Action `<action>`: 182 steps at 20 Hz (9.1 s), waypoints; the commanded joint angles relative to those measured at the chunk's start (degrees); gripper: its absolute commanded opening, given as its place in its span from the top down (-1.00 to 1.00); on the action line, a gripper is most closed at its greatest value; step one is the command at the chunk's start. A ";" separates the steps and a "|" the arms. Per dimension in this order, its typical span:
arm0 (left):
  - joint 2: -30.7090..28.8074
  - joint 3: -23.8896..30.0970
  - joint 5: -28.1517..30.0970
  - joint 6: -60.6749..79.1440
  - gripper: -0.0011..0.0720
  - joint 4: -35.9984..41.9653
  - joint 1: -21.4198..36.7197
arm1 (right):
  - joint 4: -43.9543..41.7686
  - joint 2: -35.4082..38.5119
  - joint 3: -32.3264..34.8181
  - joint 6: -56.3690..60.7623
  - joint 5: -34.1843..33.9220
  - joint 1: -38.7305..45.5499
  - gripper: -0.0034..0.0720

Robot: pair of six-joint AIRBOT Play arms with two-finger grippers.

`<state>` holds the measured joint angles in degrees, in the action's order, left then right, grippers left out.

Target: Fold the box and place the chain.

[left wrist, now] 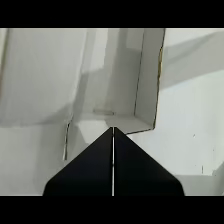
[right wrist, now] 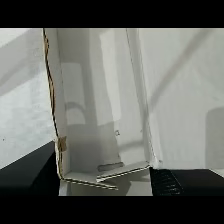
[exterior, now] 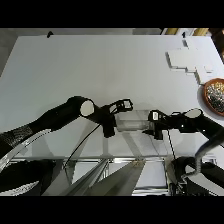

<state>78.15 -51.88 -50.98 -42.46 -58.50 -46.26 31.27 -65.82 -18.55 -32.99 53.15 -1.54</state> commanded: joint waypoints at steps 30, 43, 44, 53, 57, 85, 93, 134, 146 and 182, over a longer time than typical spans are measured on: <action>3.08 4.74 7.93 35.54 0.60 12.22 0.68 | -0.02 -0.02 0.00 0.02 0.02 0.00 0.00; 3.34 4.74 11.98 36.15 0.60 15.54 -1.46 | -0.02 -0.02 0.00 0.02 0.02 0.00 0.00; 3.45 4.74 11.98 36.22 0.60 15.89 -1.73 | -0.02 -0.02 0.00 0.02 0.02 0.00 0.00; 3.56 4.74 11.80 36.13 -0.79 16.48 -2.40 | -0.02 -0.02 0.00 0.02 0.02 0.00 0.00; 2.64 4.74 11.50 30.21 -0.21 13.90 -1.97 | -0.02 -0.02 0.00 0.02 0.02 0.00 0.00; -1.31 10.56 3.89 -54.23 0.96 4.79 6.10 | -0.04 -0.02 0.00 0.02 0.02 0.00 0.00; -1.27 10.58 3.56 -55.47 0.96 3.52 6.16 | -0.02 -0.02 0.00 0.02 0.02 0.00 0.00; -6.49 10.19 12.68 -56.57 -0.27 14.62 1.33 | -0.02 -0.02 0.00 0.02 0.02 0.00 0.00; -2.23 5.60 12.83 -72.52 -0.27 0.09 -4.35 | -0.02 -0.02 0.00 0.02 0.02 0.00 0.00; 16.46 -23.15 -18.29 -102.09 0.08 -20.57 -10.73 | -0.02 -0.02 0.00 0.02 0.04 0.00 0.00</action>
<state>92.92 -73.82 -67.44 -142.98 -78.26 -56.84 31.24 -65.82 -18.55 -32.97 53.15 -1.52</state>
